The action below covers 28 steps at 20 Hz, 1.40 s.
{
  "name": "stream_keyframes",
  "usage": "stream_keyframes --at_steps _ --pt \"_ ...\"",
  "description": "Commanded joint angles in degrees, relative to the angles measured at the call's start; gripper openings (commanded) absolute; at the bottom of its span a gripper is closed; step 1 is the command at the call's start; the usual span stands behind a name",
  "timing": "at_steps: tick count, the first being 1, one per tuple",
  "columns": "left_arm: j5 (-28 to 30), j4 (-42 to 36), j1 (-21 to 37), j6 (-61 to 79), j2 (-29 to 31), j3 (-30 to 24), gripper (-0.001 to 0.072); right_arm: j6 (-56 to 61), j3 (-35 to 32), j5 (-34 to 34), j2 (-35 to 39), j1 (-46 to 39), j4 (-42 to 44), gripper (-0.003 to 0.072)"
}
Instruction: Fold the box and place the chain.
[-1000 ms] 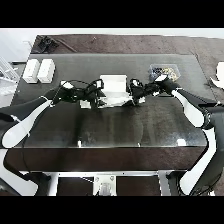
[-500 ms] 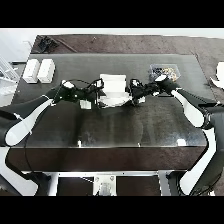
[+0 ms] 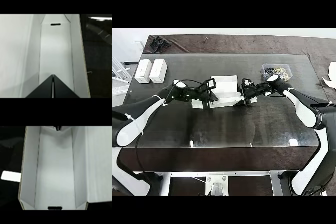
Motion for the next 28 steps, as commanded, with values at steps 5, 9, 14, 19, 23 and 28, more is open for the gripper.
stream_keyframes --at_steps 5,9,14,19,23,28 --pt "-13.62 -3.10 5.79 1.75 7.28 -0.28 0.0015 -0.02 0.04 0.02 0.04 -0.04 -0.13 0.0564" --pt "-16.74 -3.65 10.58 -5.42 13.33 -1.57 0.0014 -0.02 0.04 0.00 0.04 -0.04 -0.13 0.0564" --pt "-11.30 -2.51 15.45 -32.57 16.94 -7.85 0.0014 -0.02 0.04 0.02 0.04 -0.04 -0.13 0.0563" --pt "-11.63 9.62 18.91 -69.83 16.94 -8.72 0.0017 -0.02 0.04 0.02 0.04 -0.04 -0.13 0.0563" --pt "-11.82 12.79 19.15 -84.37 16.94 -8.72 0.0019 -0.02 0.04 0.02 0.04 -0.04 -0.13 0.0564" --pt "-12.04 17.44 19.15 -89.70 16.94 -9.01 0.0018 -0.02 0.04 0.02 0.04 -0.04 -0.13 0.0563"
